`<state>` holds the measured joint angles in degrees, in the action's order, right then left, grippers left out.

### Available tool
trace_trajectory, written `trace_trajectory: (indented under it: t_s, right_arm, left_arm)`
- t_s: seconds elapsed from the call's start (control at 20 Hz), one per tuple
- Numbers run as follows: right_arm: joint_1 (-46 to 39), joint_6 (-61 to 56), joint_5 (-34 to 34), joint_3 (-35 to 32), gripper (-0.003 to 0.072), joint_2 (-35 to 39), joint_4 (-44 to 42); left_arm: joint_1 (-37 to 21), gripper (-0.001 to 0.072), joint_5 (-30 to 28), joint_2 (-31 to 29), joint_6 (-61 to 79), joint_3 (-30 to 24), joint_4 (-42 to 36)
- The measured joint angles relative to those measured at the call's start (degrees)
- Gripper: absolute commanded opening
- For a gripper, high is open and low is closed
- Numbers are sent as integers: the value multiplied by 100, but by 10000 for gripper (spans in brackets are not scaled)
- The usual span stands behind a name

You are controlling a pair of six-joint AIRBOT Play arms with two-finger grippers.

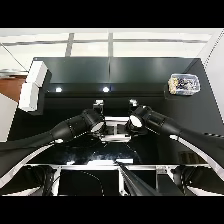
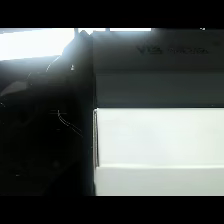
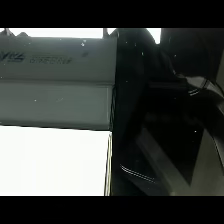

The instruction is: Fold the box and place the chain.

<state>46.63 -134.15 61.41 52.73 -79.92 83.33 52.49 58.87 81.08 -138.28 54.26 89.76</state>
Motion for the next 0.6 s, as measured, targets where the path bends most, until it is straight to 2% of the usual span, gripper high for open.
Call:
trace_trajectory:
  t_s: [0.05,0.1,0.15,0.6]
  right_arm:
    - [-2,11,-7,2,89,-2,-9]
    - [0,26,-31,0,181,-4,-4]
    - [0,42,-61,0,204,-7,-11]
    - [0,46,55,7,204,-7,-24]
  left_arm:
    - [0,29,-2,0,0,0,-2]
    - [0,29,2,0,2,0,-2]
    - [0,29,4,0,7,0,0]
    - [-2,29,-2,0,11,0,-4]
